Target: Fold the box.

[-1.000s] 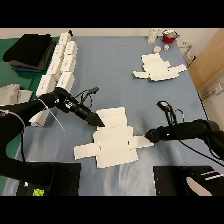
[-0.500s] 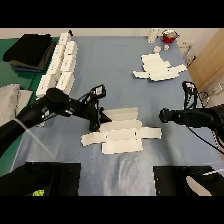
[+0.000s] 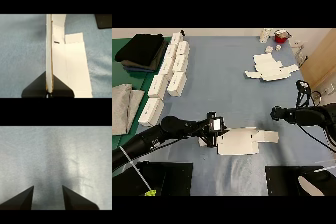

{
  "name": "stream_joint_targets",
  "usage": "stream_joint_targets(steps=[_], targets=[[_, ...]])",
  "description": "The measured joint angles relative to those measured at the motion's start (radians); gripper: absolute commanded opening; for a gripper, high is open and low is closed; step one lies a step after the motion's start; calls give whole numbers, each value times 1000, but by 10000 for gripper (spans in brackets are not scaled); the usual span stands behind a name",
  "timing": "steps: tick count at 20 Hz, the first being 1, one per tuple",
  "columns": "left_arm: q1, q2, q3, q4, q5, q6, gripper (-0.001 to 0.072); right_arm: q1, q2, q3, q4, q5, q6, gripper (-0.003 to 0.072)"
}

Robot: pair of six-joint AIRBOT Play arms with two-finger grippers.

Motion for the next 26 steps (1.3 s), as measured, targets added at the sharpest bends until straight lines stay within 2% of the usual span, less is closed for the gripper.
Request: stream_joint_targets(steps=[4,9,17,26], targets=[[-23,-27,-40,-54,66,60,6,0,-2,0,1,3,6,554],[-30,-62,-43,-64,75,63,6,0,-2,0,8,5,7,553],[77,-65,32,133,-150,-160,7,0,-2,0,16,6,8,552],[107,-108,43,142,-219,-197,10,0,-2,0,20,6,8,550]])
